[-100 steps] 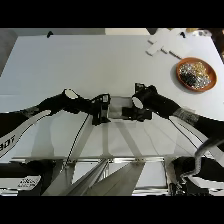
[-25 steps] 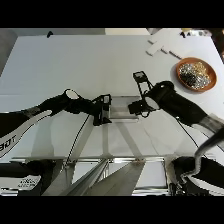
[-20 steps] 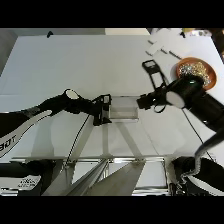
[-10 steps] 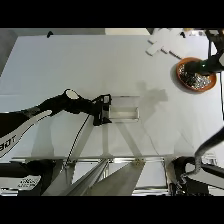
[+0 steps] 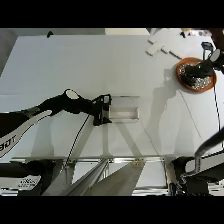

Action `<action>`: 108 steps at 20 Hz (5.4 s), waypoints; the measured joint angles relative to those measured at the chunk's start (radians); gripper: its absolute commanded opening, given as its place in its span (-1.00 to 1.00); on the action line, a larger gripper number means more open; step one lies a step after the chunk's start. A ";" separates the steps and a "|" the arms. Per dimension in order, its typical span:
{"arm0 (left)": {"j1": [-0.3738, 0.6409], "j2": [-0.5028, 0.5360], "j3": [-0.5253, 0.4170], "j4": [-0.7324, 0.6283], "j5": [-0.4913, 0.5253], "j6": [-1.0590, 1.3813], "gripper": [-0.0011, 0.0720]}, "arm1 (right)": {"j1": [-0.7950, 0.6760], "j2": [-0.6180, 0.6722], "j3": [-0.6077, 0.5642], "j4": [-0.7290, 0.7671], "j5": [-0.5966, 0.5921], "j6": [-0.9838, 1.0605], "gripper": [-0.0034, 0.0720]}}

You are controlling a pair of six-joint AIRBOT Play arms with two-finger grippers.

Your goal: Fold the box and place the chain.

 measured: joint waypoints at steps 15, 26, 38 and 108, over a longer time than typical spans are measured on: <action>0.000 0.000 0.000 0.000 0.000 0.000 0.10 | -0.026 -0.022 0.015 0.001 0.032 0.056 -0.86; 0.000 0.000 0.000 0.000 0.000 0.000 0.10 | -0.026 0.332 0.016 0.094 0.181 -0.121 -0.86; 0.000 0.000 0.000 0.000 0.000 0.000 0.10 | -0.026 0.614 0.016 0.457 0.467 -0.304 -0.86; 0.000 0.000 0.000 0.000 0.000 -0.001 0.10 | 0.552 0.763 -0.843 0.230 -0.063 -0.402 -0.33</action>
